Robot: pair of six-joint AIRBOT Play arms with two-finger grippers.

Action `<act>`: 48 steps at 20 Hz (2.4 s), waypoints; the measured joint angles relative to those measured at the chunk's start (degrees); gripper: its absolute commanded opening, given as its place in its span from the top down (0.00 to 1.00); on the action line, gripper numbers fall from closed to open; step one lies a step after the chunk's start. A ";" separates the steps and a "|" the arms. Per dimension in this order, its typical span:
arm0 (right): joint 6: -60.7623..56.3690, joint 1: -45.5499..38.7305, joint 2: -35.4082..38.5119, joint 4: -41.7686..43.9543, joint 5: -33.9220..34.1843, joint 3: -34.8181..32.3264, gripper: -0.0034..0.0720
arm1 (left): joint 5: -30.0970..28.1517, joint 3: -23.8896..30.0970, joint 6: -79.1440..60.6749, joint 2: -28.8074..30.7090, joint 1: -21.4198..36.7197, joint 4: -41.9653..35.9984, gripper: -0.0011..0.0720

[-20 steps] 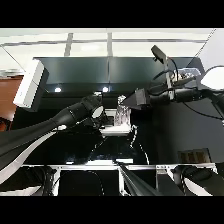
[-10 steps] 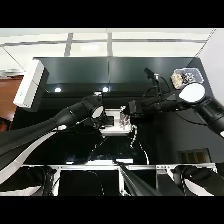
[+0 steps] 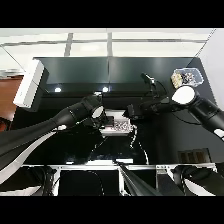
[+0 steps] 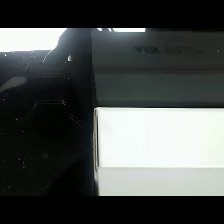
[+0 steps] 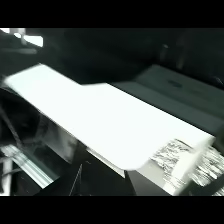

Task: Fold the box and place the chain.

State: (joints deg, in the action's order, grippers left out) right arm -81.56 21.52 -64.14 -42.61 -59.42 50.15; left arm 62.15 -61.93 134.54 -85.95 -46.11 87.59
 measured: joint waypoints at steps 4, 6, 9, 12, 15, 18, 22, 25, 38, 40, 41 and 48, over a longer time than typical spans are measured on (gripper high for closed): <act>3.02 -4.63 5.07 -8.13 -4.39 -2.60 0.52 | 0.00 0.00 0.00 0.00 0.00 -0.02 0.94; 7.43 -5.88 8.92 -11.65 -2.21 -7.65 0.49 | 0.00 0.00 0.00 0.00 0.00 0.00 0.94; 16.65 -5.40 12.09 -14.12 5.64 -16.68 0.00 | 0.00 0.00 0.00 0.00 0.00 0.00 0.94; 29.05 -2.80 11.76 -15.06 13.92 -22.12 0.00 | -0.04 0.00 0.00 0.00 0.00 -0.02 0.95; 49.51 -0.22 8.83 -10.01 20.63 -24.09 0.00 | -0.09 0.00 0.02 0.00 0.00 -0.02 0.94; 72.61 0.72 4.00 0.76 23.56 -24.15 0.00 | -0.15 0.00 0.02 0.00 0.00 -0.02 0.95; 90.25 1.16 -1.20 8.72 22.64 -23.45 0.00 | -0.17 0.00 0.02 0.00 0.00 -0.02 0.94; 95.17 1.25 -2.89 10.97 22.45 -23.26 0.68 | -0.04 0.00 0.00 0.00 0.00 -0.02 0.94; 46.64 -1.25 14.32 -6.58 13.88 -13.00 0.95 | -0.20 0.00 0.07 0.00 0.00 -0.02 0.95; 41.68 -1.70 16.00 -3.82 10.25 -8.59 0.95 | -0.20 0.00 0.04 0.00 0.00 -0.02 0.95; 39.87 -1.88 16.59 -1.25 9.07 -6.27 0.95 | -0.20 0.00 0.04 0.00 0.00 -0.02 0.95; 33.92 -2.25 17.68 11.43 5.60 0.98 0.95 | -0.17 0.00 0.02 0.00 0.00 -0.02 0.94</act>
State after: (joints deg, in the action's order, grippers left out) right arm -47.64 19.27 -46.46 -31.18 -53.82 51.13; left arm 61.98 -61.93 134.56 -85.95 -46.11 87.57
